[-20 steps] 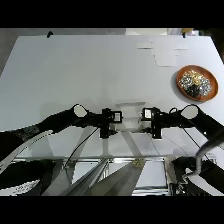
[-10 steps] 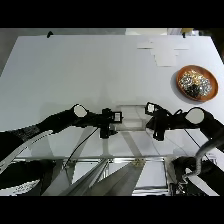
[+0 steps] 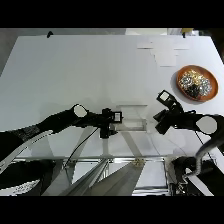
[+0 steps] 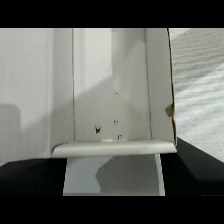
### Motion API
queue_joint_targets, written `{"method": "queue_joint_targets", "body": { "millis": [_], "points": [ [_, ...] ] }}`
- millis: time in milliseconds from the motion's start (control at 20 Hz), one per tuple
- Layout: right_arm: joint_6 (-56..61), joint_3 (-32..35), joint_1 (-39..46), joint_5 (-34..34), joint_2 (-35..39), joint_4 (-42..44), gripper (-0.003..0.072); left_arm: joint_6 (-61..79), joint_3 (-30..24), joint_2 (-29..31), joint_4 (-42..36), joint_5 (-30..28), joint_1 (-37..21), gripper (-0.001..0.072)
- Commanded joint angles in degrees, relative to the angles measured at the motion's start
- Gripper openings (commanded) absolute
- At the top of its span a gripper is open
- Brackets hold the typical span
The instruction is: Fold the box and place the chain.
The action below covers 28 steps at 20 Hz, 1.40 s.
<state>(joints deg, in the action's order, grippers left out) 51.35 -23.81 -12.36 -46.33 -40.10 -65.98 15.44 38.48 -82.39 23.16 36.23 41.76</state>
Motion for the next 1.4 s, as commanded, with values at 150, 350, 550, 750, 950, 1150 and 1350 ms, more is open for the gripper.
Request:
{"method": "queue_joint_targets", "body": {
  "millis": [150,350,550,750,950,1150,1350],
  "points": [
    [29.9,0.0,7.5,0.4,-8.0,-7.3,0.0013,0.0,0.0,0.0,0.0,0.0,0.0,0.0133],
    [29.2,0.0,11.5,-6.9,-12.2,-4.4,0.0013,0.0,0.0,0.0,0.0,0.0,0.0,0.0133],
    [21.7,0.3,11.5,-9.2,-15.0,10.9,0.0013,0.0,0.0,0.0,0.0,0.0,0.0,0.0133],
    [21.7,0.4,10.7,-9.5,-19.2,10.2,0.0013,0.0,0.0,0.0,0.0,0.0,0.0,0.0133],
    [21.2,0.4,10.7,-8.6,-19.4,10.3,0.0013,0.0,0.0,0.0,0.0,0.0,0.0,0.0133],
    [20.4,0.4,10.7,-7.4,-16.3,8.8,0.0013,0.0,0.0,0.0,0.0,0.0,0.0,0.0133],
    [25.9,0.4,10.7,-5.9,-13.7,-1.9,0.0013,0.0,0.0,0.0,0.0,0.0,0.0,0.0133]
  ]
}}
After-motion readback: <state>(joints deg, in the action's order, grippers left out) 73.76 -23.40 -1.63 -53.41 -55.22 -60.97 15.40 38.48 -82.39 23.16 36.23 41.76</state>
